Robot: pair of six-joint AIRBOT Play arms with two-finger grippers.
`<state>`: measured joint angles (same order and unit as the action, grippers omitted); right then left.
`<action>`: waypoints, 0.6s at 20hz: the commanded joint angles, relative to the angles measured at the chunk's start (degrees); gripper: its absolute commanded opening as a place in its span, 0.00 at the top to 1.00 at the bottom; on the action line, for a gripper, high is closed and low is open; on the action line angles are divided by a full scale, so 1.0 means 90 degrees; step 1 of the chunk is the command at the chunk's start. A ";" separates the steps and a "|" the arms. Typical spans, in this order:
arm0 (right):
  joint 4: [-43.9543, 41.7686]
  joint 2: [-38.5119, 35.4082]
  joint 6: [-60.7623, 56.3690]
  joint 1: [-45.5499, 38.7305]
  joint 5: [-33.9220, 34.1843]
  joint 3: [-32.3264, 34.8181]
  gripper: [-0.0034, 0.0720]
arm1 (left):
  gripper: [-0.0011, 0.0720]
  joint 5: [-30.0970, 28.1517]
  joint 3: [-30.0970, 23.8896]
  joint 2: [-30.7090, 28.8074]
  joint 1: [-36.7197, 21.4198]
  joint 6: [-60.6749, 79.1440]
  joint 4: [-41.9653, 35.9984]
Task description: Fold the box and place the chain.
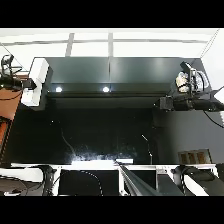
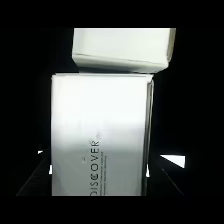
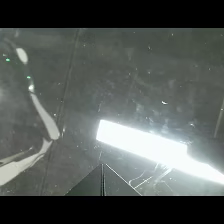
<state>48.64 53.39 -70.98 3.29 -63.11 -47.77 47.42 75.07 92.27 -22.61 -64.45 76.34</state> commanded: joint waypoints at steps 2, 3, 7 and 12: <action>0.0034 -0.0002 -0.0002 0.0005 -0.0158 0.0000 0.95 | 0.03 0.1916 0.0950 -0.0313 0.0015 -0.0168 0.0102; 0.0046 -0.0005 0.0000 0.0002 -0.0253 0.0000 0.95 | 0.11 0.2433 0.1173 -0.0413 0.0015 -0.0563 0.0095; 0.0967 -0.0058 -0.0374 0.0005 -0.0413 0.0102 0.95 | 0.95 0.3638 0.0772 -0.1086 0.0087 -0.1396 -0.1200; 0.1149 -0.1112 -0.0265 0.0005 0.2283 0.1377 0.95 | 0.95 0.1498 -0.2453 -0.3602 0.1258 -0.0039 -0.1897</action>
<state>57.01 48.12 -73.52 3.29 -56.64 -41.19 70.28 66.89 71.31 -16.40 -70.48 63.40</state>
